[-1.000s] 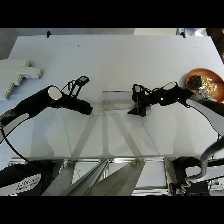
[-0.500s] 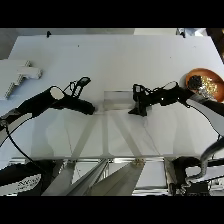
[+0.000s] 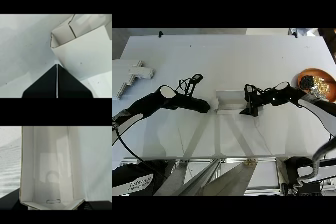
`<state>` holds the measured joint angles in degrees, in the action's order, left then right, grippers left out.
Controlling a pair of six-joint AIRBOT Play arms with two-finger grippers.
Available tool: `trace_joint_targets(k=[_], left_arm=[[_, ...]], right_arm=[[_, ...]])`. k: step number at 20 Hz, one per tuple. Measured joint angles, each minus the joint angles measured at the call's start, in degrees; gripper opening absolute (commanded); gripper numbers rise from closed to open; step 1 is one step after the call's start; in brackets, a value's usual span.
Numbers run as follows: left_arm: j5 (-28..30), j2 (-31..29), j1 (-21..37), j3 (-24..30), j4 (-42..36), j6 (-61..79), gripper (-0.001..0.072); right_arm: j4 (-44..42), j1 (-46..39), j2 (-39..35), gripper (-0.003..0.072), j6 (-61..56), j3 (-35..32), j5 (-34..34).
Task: Fold the box and place the chain.
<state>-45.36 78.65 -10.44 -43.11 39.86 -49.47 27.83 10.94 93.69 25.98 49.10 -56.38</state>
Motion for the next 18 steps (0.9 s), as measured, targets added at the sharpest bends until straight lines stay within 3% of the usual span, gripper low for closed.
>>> trace_joint_targets(k=[4, 5, 12, 14, 18], left_arm=[[-0.52, -1.38, 2.51, -0.02, -0.57, 0.31, 0.0177], [-1.25, -1.62, 3.30, -0.02, -1.07, 0.68, 0.0234], [-6.16, -1.03, 4.94, 0.37, -5.86, 6.40, 0.0294], [-6.64, -0.33, 4.90, 0.59, -6.25, 7.32, 0.0379], [-6.95, 0.31, 4.90, 0.76, -6.93, 9.51, 0.0402]], right_arm=[[0.00, 0.00, 0.00, 0.0526, 0.00, 0.00, 0.00], [0.00, 0.00, 0.00, 0.0526, 0.00, 0.00, 0.00], [0.02, 0.00, 0.00, 0.0526, 0.00, 0.00, 0.02], [0.02, 0.00, 0.00, 0.0526, 0.00, 0.00, 0.00], [0.02, 0.00, 0.00, 0.0526, 0.00, 0.00, 0.00]])
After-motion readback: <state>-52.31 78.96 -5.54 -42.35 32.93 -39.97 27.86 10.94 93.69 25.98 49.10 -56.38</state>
